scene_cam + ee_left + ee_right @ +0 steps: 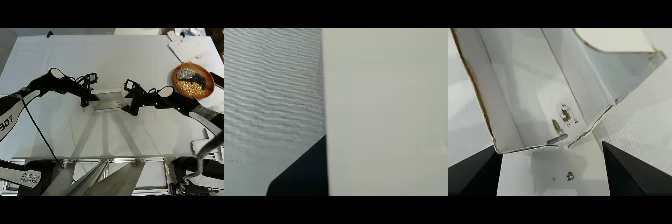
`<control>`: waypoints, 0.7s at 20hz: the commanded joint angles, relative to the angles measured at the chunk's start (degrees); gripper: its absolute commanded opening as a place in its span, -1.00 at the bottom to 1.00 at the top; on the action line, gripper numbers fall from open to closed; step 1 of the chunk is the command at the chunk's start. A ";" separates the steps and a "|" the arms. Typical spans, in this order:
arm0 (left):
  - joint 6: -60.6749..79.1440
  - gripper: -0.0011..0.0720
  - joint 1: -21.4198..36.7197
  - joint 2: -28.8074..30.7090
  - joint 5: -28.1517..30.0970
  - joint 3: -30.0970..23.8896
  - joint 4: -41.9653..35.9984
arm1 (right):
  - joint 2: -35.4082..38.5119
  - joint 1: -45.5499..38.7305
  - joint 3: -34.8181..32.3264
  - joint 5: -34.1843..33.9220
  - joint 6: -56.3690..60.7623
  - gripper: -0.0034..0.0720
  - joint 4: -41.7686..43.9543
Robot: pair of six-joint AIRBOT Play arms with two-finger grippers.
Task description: Fold the box and place the chain.
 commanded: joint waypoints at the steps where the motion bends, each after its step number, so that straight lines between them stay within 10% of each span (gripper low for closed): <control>1: -0.02 -0.93 0.00 -0.04 0.02 -0.02 0.00 | -0.42 -0.92 1.25 2.60 -3.69 0.92 -1.22; 14: 0.00 -0.93 0.00 -0.04 0.02 -0.02 0.00 | -12.44 -0.92 12.20 16.04 -6.49 0.92 -2.12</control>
